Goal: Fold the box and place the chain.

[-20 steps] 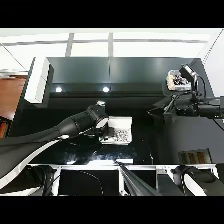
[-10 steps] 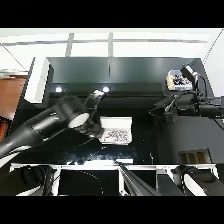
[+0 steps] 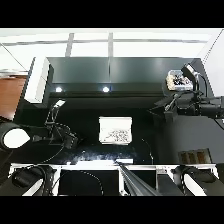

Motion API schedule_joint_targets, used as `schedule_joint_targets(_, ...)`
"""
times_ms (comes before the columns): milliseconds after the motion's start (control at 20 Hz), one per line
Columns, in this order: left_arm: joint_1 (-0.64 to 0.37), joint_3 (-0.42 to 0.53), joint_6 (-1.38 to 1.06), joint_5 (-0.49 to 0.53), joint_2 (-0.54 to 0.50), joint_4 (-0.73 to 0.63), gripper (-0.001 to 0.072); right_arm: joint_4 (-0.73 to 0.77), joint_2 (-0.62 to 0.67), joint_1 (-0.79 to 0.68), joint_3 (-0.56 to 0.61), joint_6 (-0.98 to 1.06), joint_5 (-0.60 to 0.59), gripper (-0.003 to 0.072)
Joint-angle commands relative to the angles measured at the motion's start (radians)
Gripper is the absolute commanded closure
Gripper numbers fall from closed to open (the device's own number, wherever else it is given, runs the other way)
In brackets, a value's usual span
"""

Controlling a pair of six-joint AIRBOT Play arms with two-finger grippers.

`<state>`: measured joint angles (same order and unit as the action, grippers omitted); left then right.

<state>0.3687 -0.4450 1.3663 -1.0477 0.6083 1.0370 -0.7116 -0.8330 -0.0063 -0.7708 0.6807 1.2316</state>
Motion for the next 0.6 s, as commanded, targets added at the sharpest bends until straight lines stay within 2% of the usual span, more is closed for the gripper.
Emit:
schedule_joint_targets(0, -0.185, 0.177, -0.559, 0.208, -0.006, -0.48, 0.0267, 0.0, 0.0, 0.0, -0.001, 0.001, -0.006, 0.0111)
schedule_joint_targets(50, -0.202, 0.165, -0.738, 0.186, 0.034, -0.478, 0.0254, 0.0, 0.001, 0.0, -0.001, 0.001, -0.005, 0.011)
schedule_joint_targets(100, -0.203, 0.156, -0.935, 0.18, 0.067, -0.46, 0.0061, 0.0, 0.0, 0.0, -0.001, 0.001, -0.005, 0.011)
schedule_joint_targets(150, -0.2, 0.15, -1.153, 0.184, 0.095, -0.444, -0.0004, 0.0, 0.0, 0.0, -0.001, 0.001, -0.006, 0.011)
schedule_joint_targets(300, -0.186, 0.1, -1.267, 0.152, 0.194, -0.314, -0.0005, 0.0, 0.0, 0.0, -0.001, 0.006, -0.01, 0.011)
schedule_joint_targets(400, -0.166, 0.077, -1.427, 0.101, 0.264, -0.348, -0.0005, 0.0, 0.0, 0.0, -0.001, 0.026, -0.024, 0.011)
schedule_joint_targets(450, -0.143, 0.068, -1.483, 0.107, 0.3, -0.377, -0.0005, 0.0, 0.0, 0.0, -0.001, 0.034, -0.031, 0.011)
schedule_joint_targets(550, -0.071, 0.037, -1.514, 0.146, 0.381, -0.338, -0.0005, 0.0, 0.0, 0.0, -0.001, 0.035, -0.033, 0.011)
